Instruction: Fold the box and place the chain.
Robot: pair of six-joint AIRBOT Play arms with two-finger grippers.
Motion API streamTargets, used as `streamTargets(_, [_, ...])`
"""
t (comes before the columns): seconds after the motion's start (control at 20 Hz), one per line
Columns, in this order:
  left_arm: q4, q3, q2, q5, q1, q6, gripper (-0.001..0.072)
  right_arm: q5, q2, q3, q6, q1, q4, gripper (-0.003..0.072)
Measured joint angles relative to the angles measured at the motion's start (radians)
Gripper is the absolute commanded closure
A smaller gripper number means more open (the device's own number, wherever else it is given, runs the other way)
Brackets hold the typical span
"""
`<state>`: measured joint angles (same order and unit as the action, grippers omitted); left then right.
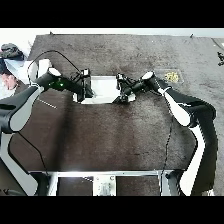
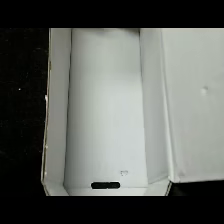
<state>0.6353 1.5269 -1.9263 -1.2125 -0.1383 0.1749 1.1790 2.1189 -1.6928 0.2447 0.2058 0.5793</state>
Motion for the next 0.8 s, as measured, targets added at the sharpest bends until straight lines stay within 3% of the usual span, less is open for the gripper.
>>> streamTargets(0.45, [0.006, 0.061, 0.053, -0.144, 0.105, -0.162, 0.0703, 0.0, 0.0, 0.0, 0.001, 0.0, 0.0, 0.0275])
streamTargets(0.8, [0.01, -0.041, 0.263, -0.027, 0.216, -0.451, 0.0702, -0.001, 0.0, 0.0, 0.002, 0.0, 0.0, 0.0276])
